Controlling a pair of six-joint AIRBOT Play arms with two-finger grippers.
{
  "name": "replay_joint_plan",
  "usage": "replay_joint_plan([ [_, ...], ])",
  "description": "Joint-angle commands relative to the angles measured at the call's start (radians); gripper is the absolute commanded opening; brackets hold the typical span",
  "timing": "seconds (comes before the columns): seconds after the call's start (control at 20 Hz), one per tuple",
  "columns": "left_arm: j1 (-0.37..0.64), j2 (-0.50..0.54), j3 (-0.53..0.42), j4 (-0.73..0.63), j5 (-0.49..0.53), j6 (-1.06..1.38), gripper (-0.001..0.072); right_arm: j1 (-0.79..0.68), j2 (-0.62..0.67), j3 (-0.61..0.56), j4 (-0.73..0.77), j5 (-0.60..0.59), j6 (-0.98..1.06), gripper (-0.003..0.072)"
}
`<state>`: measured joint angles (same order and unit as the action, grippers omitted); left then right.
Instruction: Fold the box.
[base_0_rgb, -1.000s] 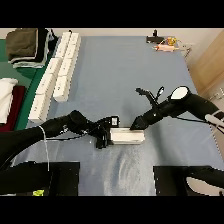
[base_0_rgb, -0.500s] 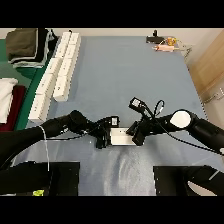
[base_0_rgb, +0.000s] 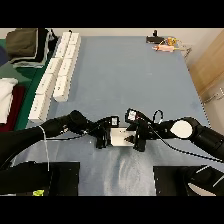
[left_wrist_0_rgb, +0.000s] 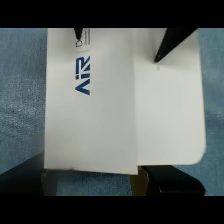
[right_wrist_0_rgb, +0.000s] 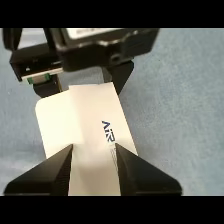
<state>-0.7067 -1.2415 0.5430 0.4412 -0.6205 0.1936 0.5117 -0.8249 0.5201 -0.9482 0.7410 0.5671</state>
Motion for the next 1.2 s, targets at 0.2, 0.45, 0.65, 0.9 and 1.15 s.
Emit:
replay_joint_plan([
  [0.2,0.000,0.000,0.000,0.000,0.000,0.000,0.0523,0.008,0.001,-0.001,-0.077,0.000,-0.143,0.0601],
  [0.45,0.000,0.000,0.000,0.000,0.000,0.000,0.0523,0.008,-0.016,-0.001,-0.089,-0.002,-0.211,0.0601],
  [0.65,0.000,0.000,0.000,0.000,0.000,0.000,0.0523,0.008,-0.055,-0.001,-0.093,-0.032,-0.289,0.0597],
  [0.9,0.000,0.000,0.000,0.000,0.000,0.000,0.0523,0.047,-0.048,-0.001,-0.124,-0.044,-0.298,0.0401],
  [1.15,0.000,0.000,0.000,0.000,0.000,0.000,0.0523,0.068,-0.003,-0.001,-0.126,-0.069,-0.298,0.0374],
])
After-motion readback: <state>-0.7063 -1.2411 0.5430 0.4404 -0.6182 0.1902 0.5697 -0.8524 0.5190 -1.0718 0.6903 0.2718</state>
